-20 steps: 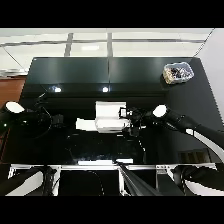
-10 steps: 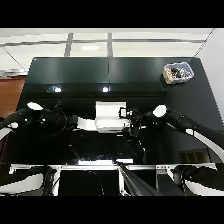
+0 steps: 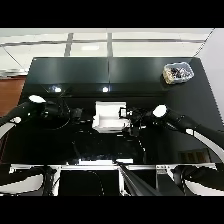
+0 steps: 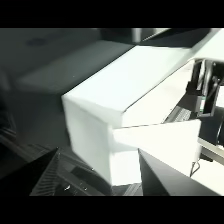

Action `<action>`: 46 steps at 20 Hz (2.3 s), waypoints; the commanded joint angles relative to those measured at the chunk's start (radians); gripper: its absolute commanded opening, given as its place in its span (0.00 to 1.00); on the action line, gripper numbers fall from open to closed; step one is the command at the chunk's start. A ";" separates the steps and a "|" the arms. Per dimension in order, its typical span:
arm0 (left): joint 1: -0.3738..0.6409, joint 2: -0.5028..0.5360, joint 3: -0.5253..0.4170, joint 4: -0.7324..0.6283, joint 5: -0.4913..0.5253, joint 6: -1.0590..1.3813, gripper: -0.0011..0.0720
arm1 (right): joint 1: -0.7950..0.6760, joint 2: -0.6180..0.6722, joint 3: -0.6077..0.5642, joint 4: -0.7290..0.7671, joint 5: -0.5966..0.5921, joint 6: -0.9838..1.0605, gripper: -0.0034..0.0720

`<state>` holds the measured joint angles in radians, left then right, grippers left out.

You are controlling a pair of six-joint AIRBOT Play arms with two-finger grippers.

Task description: Fold the box and place the chain.

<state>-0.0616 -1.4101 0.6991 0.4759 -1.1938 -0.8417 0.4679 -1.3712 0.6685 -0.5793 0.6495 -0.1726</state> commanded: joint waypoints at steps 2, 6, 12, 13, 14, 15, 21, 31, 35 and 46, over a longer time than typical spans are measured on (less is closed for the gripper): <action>-0.077 0.000 0.051 0.024 -0.007 -0.085 0.69 | 0.000 -0.001 0.000 0.000 0.000 0.000 0.43; -0.172 0.000 0.132 0.196 0.026 -0.346 0.69 | 0.000 -0.001 0.000 0.000 0.000 0.000 0.43; -0.320 0.000 0.226 0.410 0.079 -0.635 0.59 | 0.000 -0.001 0.000 0.000 0.000 0.000 0.43; -0.338 0.000 0.235 0.438 0.086 -0.668 0.55 | 0.000 -0.001 0.000 0.000 0.000 0.000 0.43; -0.354 0.000 0.242 0.467 0.091 -0.704 0.55 | 0.000 -0.001 0.000 0.000 0.000 0.000 0.43; -0.372 0.000 0.250 0.494 0.094 -0.730 0.55 | 0.000 -0.001 0.000 0.000 0.000 0.000 0.43; -0.458 0.000 0.278 0.710 0.095 -0.947 0.55 | 0.000 -0.001 0.000 0.001 0.000 0.000 0.43; -0.589 -0.100 0.380 0.937 0.055 -1.212 0.55 | 0.000 -0.001 0.000 0.001 -0.001 0.000 0.43; -0.624 -0.105 0.401 0.984 0.056 -1.285 0.55 | 0.000 -0.001 0.000 0.001 0.000 0.000 0.43; -0.658 -0.104 0.402 1.008 0.057 -1.328 0.05 | 0.000 -0.001 0.000 0.001 -0.001 0.000 0.43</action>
<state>-0.7109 -1.5139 1.1000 1.4719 -1.1446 -2.1582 0.4679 -1.3712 0.6685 -0.5774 0.6495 -0.1711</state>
